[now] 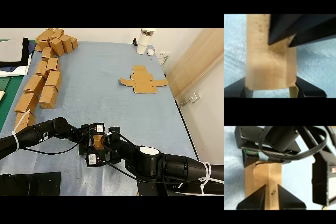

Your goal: Fold the box.

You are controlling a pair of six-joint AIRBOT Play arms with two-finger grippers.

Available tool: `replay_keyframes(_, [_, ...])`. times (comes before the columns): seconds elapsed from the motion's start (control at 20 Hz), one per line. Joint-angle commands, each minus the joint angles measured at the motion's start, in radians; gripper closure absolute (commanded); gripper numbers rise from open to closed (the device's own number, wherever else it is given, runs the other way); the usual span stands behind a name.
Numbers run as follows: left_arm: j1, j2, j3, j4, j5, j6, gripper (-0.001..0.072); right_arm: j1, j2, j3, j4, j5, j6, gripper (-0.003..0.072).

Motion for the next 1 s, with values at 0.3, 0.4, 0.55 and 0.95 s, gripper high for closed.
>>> replay_keyframes(0.3, [0.000,-0.001,0.000,0.000,0.000,0.000,0.0239,0.000,0.001,0.001,-0.004,0.001,0.000,0.0233])
replay_keyframes(0.4, [0.000,-0.001,0.000,0.000,0.000,0.000,0.0239,-0.001,0.000,0.001,-0.003,0.001,0.000,0.0213])
replay_keyframes(0.55, [0.000,-0.001,0.000,0.000,0.000,0.000,0.0239,-0.001,0.000,0.001,0.010,0.001,0.000,0.0139])
replay_keyframes(0.95, [0.000,-0.001,0.000,0.000,0.000,0.000,0.0239,-0.001,-0.007,0.001,0.012,-0.012,0.000,0.0436])
